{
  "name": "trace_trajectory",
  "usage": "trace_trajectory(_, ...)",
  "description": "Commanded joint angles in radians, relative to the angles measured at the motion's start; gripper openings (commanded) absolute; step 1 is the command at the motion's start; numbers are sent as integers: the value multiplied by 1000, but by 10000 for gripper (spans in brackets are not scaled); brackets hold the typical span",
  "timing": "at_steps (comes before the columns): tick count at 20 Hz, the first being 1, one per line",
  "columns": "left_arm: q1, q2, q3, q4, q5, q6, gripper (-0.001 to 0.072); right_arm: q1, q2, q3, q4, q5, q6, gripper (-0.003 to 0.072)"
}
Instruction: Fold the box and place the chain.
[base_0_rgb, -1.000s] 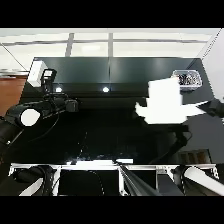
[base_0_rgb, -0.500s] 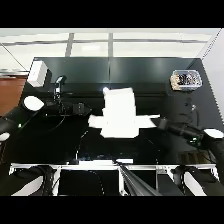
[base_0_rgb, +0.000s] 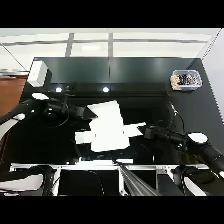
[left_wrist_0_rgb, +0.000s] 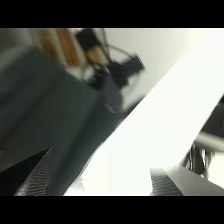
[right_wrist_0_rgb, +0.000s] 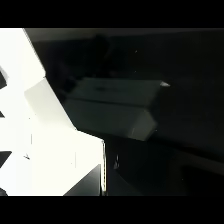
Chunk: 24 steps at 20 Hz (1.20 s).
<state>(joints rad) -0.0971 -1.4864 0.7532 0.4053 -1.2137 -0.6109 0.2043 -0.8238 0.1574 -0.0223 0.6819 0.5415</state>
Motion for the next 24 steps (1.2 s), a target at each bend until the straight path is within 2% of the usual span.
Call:
trace_trajectory(1, -61, -122, 76, 5, -141, 149, 710, 28, 1, -2, 15, -26, 0, 13)
trace_trajectory(4, -107, -185, 151, 156, -185, 146, 667, 28, 1, -2, 15, -33, 0, 14)
trace_trajectory(5, -121, -194, 171, 205, -184, 143, 536, 28, 1, -2, 15, -33, 0, 14)
trace_trajectory(6, -128, -195, 185, 242, -182, 145, 439, 28, 1, -2, 15, -33, 0, 14)
trace_trajectory(10, -132, -195, 228, 301, -183, 167, 152, 28, 1, -2, 13, -33, 0, 13)
trace_trajectory(12, -132, -195, 244, 324, -183, 171, 127, 28, 1, -2, 6, -33, 0, 14)
trace_trajectory(13, -131, -195, 252, 325, -183, 176, 50, 28, 1, 1, -6, -32, 0, 14)
trace_trajectory(14, -131, -194, 259, 324, -187, 185, 25, 28, 1, 8, -27, -31, 0, 17)
trace_trajectory(15, -131, -193, 266, 323, -187, 185, 24, 26, 1, 25, -72, -31, 0, 197)
trace_trajectory(16, -131, -188, 268, 322, -187, 185, 23, 23, 1, 51, -122, -31, 0, 511)
trace_trajectory(17, -131, -179, 269, 323, -187, 184, 22, 13, 2, 92, -189, -13, 0, 694)
trace_trajectory(21, -154, -108, 245, 268, -196, 167, 19, -19, 2, 357, -748, 225, 16, 700)
trace_trajectory(22, -175, -71, 222, 264, -147, 201, 19, -16, 2, 408, -825, 261, 16, 700)
trace_trajectory(24, -222, 6, 176, 271, 30, 281, 20, -15, 2, 470, -872, 285, 3, 700)
